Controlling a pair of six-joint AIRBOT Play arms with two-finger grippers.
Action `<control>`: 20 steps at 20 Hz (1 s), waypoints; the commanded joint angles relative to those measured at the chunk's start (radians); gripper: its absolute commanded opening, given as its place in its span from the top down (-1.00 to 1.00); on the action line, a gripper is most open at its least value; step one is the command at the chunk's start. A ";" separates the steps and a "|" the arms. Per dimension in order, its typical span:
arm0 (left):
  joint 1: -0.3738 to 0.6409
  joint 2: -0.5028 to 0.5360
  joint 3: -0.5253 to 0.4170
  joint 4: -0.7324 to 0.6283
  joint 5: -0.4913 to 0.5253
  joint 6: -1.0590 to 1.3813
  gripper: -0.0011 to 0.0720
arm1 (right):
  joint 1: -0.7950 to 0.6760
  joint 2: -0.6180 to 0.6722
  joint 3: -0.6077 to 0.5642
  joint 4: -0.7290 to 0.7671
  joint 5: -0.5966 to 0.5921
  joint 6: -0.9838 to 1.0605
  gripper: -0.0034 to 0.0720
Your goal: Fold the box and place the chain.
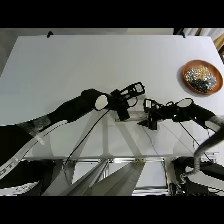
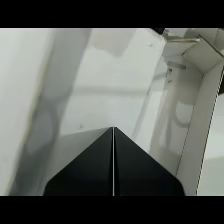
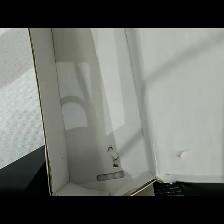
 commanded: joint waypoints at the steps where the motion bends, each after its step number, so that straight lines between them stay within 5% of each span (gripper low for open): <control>1: 0.005 0.066 0.001 0.145 -0.189 -0.003 0.96 | 0.000 0.001 0.000 0.001 0.001 0.002 -0.16; 4: 0.018 0.080 -0.009 0.176 -0.310 -0.003 0.96 | 0.000 0.001 0.000 0.001 0.001 0.002 -0.16; 12: 0.059 0.080 -0.192 0.060 -0.161 0.093 0.96 | 0.000 0.001 0.000 0.001 0.001 0.002 -0.16; 20: 0.090 0.058 -0.235 0.019 -0.118 0.167 0.96 | 0.000 0.001 0.000 0.002 0.001 0.002 -0.16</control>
